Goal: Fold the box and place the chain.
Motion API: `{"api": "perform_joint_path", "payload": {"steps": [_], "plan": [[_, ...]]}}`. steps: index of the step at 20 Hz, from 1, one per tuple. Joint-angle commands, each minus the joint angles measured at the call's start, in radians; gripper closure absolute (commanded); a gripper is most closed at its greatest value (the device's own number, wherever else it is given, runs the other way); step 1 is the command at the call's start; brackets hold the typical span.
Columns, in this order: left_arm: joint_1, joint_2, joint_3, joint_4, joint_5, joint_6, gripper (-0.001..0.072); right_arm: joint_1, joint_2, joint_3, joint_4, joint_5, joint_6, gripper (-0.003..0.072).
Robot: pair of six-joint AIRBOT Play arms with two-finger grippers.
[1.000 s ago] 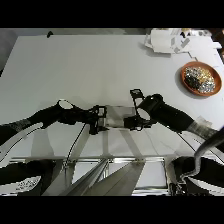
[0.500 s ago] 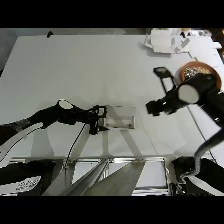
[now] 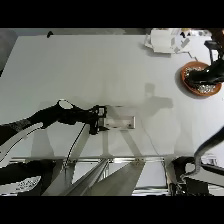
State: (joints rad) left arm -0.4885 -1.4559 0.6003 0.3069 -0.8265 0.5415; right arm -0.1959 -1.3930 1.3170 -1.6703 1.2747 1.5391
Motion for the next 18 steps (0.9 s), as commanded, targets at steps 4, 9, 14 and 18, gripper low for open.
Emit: {"api": "perform_joint_path", "payload": {"steps": [4,9,14,18], "plan": [[0.001,0.001,0.001,0.0,0.0,0.0,0.056,-0.181,-0.237,0.083,0.05,-0.156,-0.021,0.0283],[0.001,0.001,0.001,0.0,0.0,0.0,0.056,-0.177,-0.28,0.083,0.13,-0.267,-0.021,0.0286],[0.001,0.001,0.001,0.0,0.0,0.0,0.056,-0.178,-0.314,0.083,0.13,-0.256,-0.018,0.038],[0.001,0.001,0.0,0.0,0.0,0.0,0.056,-0.178,-0.316,0.083,0.13,-0.281,-0.023,0.0566]]}}
